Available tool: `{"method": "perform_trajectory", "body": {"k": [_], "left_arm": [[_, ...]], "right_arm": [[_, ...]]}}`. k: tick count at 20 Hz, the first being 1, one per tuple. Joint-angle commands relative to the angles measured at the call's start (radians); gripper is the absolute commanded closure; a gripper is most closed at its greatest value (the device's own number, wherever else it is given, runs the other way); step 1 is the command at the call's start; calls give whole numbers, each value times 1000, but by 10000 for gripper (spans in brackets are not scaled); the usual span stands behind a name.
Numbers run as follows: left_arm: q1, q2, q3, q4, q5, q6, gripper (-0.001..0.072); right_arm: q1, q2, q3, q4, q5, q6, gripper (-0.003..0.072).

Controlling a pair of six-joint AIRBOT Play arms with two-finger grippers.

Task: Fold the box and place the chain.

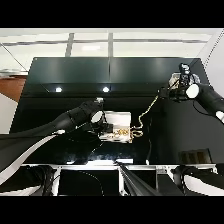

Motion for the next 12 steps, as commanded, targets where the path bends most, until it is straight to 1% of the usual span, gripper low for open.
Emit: {"method": "perform_trajectory", "body": {"k": [1, 3, 4, 8, 12], "left_arm": [[0, -1, 0, 3, 3, 0, 677], [0, -1, 0, 3, 3, 0, 677], [0, -1, 0, 3, 2, 0, 677], [0, -1, 0, 3, 2, 0, 677], [0, -1, 0, 3, 2, 0, 678]], "right_arm": [[14, -125, 80, -220, -4, 183, -8], [47, -154, 115, -383, 16, 298, -8], [62, -164, 128, -412, 10, 323, -8], [101, -213, 180, -406, 3, 340, -8], [101, -235, 183, -407, 39, 401, -9]]}}
